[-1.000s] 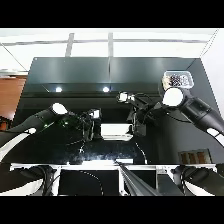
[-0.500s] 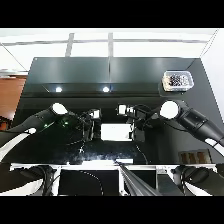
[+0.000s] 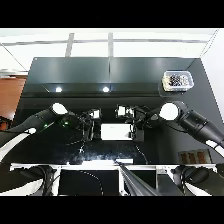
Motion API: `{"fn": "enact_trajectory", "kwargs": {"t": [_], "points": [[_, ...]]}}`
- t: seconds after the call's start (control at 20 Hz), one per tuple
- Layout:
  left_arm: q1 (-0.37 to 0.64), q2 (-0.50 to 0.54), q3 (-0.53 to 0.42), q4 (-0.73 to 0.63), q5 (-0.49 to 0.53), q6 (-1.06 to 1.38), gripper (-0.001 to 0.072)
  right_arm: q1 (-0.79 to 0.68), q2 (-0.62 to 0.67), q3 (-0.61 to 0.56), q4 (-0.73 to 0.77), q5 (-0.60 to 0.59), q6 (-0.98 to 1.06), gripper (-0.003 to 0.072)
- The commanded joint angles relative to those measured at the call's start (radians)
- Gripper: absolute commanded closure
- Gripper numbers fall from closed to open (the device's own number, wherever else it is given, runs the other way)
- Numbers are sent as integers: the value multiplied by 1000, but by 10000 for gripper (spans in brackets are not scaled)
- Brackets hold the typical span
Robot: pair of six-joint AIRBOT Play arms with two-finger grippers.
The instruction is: Fold the box and place the chain.
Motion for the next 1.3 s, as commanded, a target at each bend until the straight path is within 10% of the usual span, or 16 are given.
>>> {"fn": "enact_trajectory", "kwargs": {"t": [0.0, 0.5, 0.75, 1.25], "points": [[0, 0, 0, 0, 0, 0, 289, 1, 0, 0, -15, -25, 22, -34], [0, 0, 0, 0, 0, 0, 289, 37, -27, 0, -23, -46, 51, -34], [0, 0, 0, 0, 0, 0, 289, 37, -26, 0, 19, -50, 52, 394], [0, 0, 0, 1, 0, 0, 289, 37, -31, 6, 22, -16, 93, 434]]}}
